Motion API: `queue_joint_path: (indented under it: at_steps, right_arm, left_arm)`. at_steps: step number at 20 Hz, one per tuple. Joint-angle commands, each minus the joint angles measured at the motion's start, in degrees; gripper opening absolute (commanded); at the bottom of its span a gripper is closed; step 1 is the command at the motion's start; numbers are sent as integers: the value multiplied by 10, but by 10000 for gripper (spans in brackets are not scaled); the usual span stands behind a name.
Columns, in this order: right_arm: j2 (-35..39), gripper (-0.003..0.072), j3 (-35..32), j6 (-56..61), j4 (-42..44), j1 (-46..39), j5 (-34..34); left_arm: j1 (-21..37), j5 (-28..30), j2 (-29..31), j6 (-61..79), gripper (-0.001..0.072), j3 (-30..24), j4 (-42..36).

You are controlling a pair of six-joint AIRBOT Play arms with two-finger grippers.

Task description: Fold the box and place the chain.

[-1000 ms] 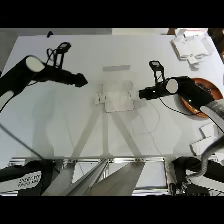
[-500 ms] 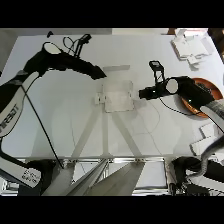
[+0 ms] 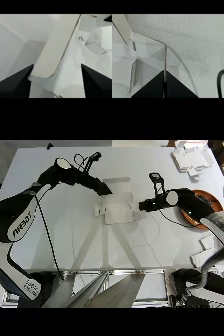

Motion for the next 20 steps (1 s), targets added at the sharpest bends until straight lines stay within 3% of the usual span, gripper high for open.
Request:
queue_joint_path:
  at_steps: [1,5,8,12,14,16,17,18,20]
  right_arm:
    - [0,11,0,0,0,0,0]
    - [0,11,0,0,0,0,0]
    - [0,11,0,0,0,0,0]
    - [0,11,0,0,0,0,0]
    - [0,11,0,0,0,0,0]
    - [0,11,0,0,0,0,0]
    - [0,11,0,0,0,1,0]
    - [0,11,0,0,0,0,0]
    - [0,11,0,0,0,0,0]
  left_arm:
    - [-10,-8,-2,30,640,1,0]
    - [-19,-4,-2,41,636,1,15]
    - [-20,-10,-8,41,562,1,25]
    - [-25,-25,-22,63,541,1,24]
    - [-25,-22,-24,77,309,1,23]
    - [-25,-21,-23,97,211,1,22]
    - [-24,-21,-23,97,73,1,22]
    - [-24,-21,-23,98,9,1,22]
    - [-24,-21,-23,98,9,1,22]
